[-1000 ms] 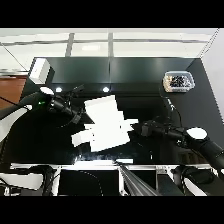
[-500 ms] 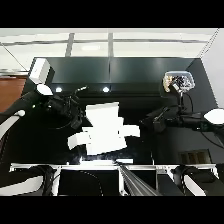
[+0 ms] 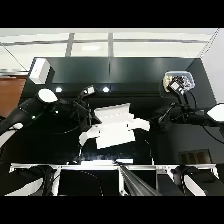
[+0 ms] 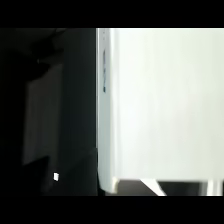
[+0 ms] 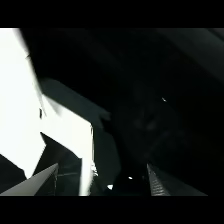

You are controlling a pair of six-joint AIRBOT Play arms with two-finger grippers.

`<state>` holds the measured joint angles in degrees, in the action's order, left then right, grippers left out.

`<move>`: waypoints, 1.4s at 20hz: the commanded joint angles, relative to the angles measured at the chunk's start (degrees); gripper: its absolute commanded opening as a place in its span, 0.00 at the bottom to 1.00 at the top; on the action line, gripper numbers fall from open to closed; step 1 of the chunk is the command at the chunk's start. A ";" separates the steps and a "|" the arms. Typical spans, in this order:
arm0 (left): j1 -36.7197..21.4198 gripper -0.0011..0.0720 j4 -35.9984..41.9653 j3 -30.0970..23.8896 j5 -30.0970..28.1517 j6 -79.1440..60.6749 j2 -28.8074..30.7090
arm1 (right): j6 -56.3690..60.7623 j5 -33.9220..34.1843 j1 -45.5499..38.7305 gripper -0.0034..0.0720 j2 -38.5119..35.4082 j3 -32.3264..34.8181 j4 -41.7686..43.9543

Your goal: Fold the box and place the chain.

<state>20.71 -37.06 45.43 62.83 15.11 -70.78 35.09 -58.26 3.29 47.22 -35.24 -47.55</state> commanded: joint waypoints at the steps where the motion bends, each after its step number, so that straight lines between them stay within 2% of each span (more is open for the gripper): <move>1: 3.61 0.04 -1.01 -1.01 -3.37 -8.52 -0.17 | -0.24 0.81 0.04 0.89 -0.04 -0.15 -2.69; 3: 4.79 0.04 -7.54 -1.22 -4.37 -13.62 -1.55 | -0.28 1.29 0.04 0.89 -0.04 -0.15 -2.69; 4: 4.81 0.04 -8.07 -1.25 -5.42 -13.64 -2.38 | -0.28 1.55 0.04 0.89 -0.04 -0.15 -2.67; 10: 4.02 0.04 2.03 -1.29 -8.09 -21.16 -10.12 | -0.26 1.90 0.04 0.89 -0.02 -0.15 -2.62; 12: 4.07 0.04 2.08 -1.29 -10.47 -21.11 -11.30 | -0.24 1.97 0.04 0.89 -0.02 -0.15 -2.60; 28: 3.82 0.05 -1.66 -1.27 -12.87 -20.92 -12.07 | -0.20 1.68 0.04 0.89 0.00 -0.17 -0.24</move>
<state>24.60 -38.06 44.16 50.65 -5.74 -82.70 34.89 -56.21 3.29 47.22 -35.38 -49.47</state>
